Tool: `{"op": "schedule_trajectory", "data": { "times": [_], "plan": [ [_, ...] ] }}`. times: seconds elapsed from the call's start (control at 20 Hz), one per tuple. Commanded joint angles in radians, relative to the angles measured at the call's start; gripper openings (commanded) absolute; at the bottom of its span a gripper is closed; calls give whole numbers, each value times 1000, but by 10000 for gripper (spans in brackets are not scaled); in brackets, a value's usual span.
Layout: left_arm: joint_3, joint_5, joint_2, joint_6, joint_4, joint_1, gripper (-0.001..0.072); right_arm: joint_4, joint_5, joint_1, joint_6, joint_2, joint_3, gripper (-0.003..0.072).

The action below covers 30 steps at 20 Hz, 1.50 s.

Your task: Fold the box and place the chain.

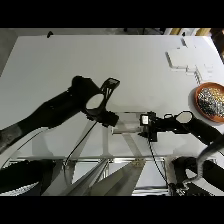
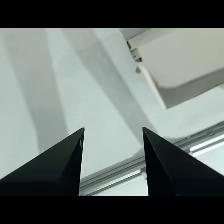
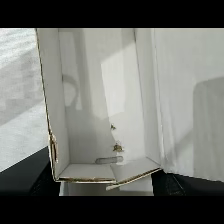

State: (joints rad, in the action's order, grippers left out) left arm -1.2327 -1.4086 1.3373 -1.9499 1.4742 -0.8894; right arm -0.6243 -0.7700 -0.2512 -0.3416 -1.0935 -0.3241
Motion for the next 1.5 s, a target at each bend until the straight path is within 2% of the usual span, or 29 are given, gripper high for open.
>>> {"op": "schedule_trajectory", "data": {
  "times": [0.0,0.2,0.45,0.5,0.55,0.6,0.85,1.0,1.25,1.45],
  "plan": [
    [66,0,-97,190,0,73,417,0,0,0,0,1,0,341],
    [276,183,-195,542,-53,187,417,0,0,0,0,1,0,341],
    [452,427,-197,1136,-363,280,418,0,0,0,0,1,0,341],
    [469,464,-194,1270,-422,288,476,0,0,0,0,1,0,341],
    [473,481,-183,1393,-462,293,619,0,0,0,0,1,0,341],
    [473,499,-171,1476,-484,296,697,0,0,0,0,1,0,341],
    [473,532,-62,1745,-592,299,696,0,0,0,0,1,0,341],
    [473,536,-18,1929,-607,299,696,0,0,0,0,1,0,341],
    [484,544,-5,2053,-696,300,696,0,0,0,0,1,0,341],
    [543,545,-6,2146,-719,300,696,0,0,0,0,1,0,341]
  ]
}}
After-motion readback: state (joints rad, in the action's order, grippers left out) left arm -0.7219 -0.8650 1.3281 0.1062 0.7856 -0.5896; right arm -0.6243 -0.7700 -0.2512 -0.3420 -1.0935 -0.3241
